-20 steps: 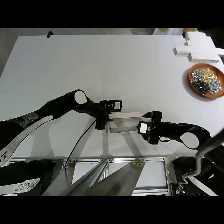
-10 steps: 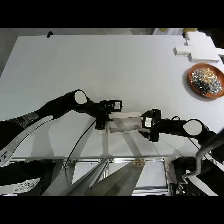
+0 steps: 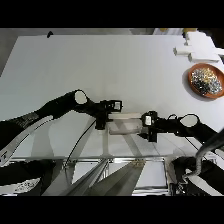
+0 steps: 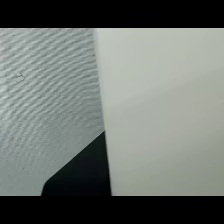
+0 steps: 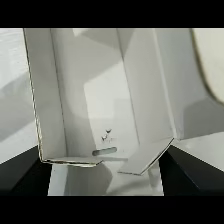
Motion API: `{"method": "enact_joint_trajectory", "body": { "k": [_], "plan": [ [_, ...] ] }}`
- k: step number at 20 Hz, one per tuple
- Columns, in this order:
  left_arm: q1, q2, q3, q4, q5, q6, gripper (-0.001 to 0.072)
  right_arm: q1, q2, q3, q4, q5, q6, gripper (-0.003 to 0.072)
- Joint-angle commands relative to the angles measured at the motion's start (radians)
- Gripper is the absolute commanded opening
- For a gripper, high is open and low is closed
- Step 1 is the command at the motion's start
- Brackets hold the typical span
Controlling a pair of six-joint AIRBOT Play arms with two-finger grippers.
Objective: Fold the box and place the chain.
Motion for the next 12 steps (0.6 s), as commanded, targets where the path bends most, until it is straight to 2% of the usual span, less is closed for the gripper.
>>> {"method": "enact_joint_trajectory", "body": {
  "k": [1,12],
  "plan": [
    [0.0,0.0,0.0,0.0,0.001,-0.001,0.0009,-0.003,-0.035,0.0,0.053,0.027,-0.084,0.0682],
    [0.0,0.0,0.0,0.0,0.001,-0.001,0.0009,0.039,-0.092,0.0,0.056,0.003,-0.084,0.0635]
  ]
}}
